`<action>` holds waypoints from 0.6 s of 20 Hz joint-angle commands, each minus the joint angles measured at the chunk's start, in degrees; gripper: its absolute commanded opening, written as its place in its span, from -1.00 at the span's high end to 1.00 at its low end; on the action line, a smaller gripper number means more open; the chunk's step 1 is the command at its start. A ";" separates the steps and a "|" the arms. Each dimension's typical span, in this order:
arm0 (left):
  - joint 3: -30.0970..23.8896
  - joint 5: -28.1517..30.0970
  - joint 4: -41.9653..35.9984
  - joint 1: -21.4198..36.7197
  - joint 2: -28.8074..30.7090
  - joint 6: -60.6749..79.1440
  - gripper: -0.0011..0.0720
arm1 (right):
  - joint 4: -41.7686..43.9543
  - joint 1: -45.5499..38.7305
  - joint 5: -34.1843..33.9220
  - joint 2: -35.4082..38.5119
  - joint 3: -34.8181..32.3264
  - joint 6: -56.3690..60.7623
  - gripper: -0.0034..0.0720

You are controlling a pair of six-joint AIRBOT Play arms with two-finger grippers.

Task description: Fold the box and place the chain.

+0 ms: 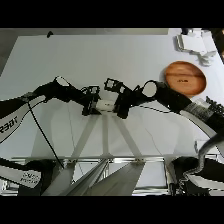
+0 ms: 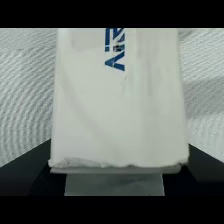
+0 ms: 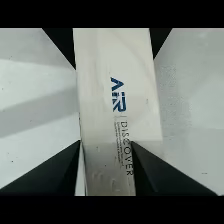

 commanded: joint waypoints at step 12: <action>0.00 0.02 -0.02 -0.04 0.02 -0.04 0.76 | 12.85 0.07 0.15 3.45 -0.02 6.29 0.89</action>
